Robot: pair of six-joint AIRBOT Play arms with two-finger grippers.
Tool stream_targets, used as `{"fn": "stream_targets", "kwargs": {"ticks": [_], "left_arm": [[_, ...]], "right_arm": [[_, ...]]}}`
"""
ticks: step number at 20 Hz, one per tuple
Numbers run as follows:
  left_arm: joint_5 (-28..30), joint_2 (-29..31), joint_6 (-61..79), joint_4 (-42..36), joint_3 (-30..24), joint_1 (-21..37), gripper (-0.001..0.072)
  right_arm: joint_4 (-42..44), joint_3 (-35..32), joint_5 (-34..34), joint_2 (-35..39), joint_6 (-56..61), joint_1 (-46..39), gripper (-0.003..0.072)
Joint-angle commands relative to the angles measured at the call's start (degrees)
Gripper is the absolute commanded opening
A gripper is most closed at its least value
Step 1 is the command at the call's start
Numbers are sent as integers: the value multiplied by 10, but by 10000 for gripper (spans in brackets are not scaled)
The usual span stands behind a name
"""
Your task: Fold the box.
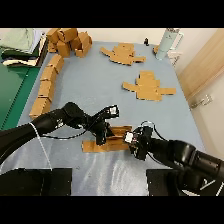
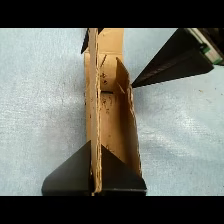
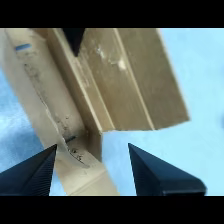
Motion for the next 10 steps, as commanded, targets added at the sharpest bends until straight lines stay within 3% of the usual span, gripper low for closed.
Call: {"fn": "stream_targets", "kwargs": {"ticks": [1,4,6,10], "left_arm": [[0,0,0,0,0,1,15],[0,0,0,0,0,1,15],[0,0,0,0,0,1,15],[0,0,0,0,0,1,15]], "right_arm": [[334,-2,31,-19,-381,-131,720],[506,14,-61,-69,-607,-218,720],[515,40,-103,-111,-635,-240,720],[520,65,-113,-173,-674,-254,720]]}}
